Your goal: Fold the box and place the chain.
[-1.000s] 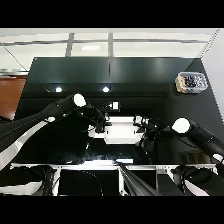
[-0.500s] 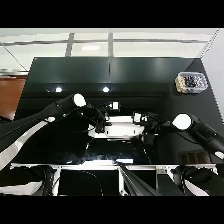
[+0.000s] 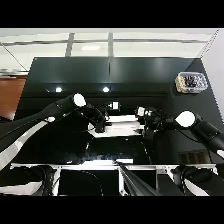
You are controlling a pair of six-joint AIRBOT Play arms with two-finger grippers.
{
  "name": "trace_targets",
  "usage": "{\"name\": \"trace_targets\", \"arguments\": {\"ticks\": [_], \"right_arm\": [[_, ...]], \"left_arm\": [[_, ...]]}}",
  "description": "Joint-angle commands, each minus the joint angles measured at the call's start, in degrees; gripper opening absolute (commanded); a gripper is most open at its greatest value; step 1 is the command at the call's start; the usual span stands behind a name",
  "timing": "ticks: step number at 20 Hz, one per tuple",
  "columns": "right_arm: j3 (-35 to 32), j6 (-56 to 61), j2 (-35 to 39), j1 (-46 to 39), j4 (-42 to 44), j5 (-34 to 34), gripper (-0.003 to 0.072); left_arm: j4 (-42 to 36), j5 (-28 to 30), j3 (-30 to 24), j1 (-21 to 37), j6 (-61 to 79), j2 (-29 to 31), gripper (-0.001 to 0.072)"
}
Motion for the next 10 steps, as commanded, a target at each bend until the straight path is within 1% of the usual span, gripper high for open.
{"name": "trace_targets", "arguments": {"ticks": [1, 2, 6, 10], "right_arm": [[0.02, -1.62, -0.04, -0.26, 1.88, 1.44, 0.0659], [0.00, -2.40, -0.35, -0.26, 3.19, 2.62, 0.0659], [-0.09, -4.81, -1.44, -0.17, 6.25, 3.04, 0.0659], [-0.11, -5.22, -4.17, -0.15, 8.31, 7.89, 0.0658]], "left_arm": [[0.00, 0.02, 0.00, -0.02, 0.02, 0.00, 0.0031], [0.00, 0.02, 0.02, -0.02, 0.02, 0.00, 0.0031], [0.02, 0.02, 0.02, -0.02, 0.02, 0.00, 0.0031], [0.02, 0.02, 0.02, -0.02, 0.02, 0.00, 0.0031]]}}
